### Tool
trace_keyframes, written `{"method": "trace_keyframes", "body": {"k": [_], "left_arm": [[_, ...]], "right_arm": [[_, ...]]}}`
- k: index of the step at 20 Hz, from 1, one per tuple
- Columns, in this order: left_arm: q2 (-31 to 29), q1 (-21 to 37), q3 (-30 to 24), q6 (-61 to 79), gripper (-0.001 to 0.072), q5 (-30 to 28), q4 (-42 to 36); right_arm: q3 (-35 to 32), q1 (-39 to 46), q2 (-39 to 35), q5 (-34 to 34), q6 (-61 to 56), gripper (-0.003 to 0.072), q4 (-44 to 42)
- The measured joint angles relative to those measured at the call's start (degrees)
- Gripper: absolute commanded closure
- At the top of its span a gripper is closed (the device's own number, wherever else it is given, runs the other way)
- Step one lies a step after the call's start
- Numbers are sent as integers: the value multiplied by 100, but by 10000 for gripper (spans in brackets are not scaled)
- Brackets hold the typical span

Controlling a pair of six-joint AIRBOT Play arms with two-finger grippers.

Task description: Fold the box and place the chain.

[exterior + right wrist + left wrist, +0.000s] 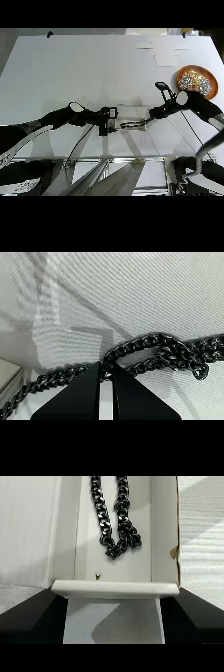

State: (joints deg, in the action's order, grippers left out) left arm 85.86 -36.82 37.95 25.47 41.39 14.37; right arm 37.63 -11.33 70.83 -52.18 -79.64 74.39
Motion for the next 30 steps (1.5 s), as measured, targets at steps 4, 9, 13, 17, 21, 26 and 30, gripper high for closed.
{"method": "trace_keyframes", "body": {"k": [4,9,13,17,21,26,30], "left_arm": [[0,0,0,0,504,0,0],[0,0,0,0,504,0,0],[0,0,0,0,504,0,0],[0,0,0,0,504,0,0],[0,0,0,0,504,0,0],[0,0,0,0,504,0,2],[0,0,0,0,504,0,0]], "right_arm": [[0,-2,-538,-83,11,668,129],[0,-2,-1950,-387,170,668,131],[0,-2,-3292,-621,553,668,-264],[0,-2,-4245,-743,922,668,-1158],[0,-2,-4594,-949,1580,668,-2413],[0,-2,-4658,-1051,2483,668,-3757],[0,-2,-4463,-1045,3132,668,-4476]]}}
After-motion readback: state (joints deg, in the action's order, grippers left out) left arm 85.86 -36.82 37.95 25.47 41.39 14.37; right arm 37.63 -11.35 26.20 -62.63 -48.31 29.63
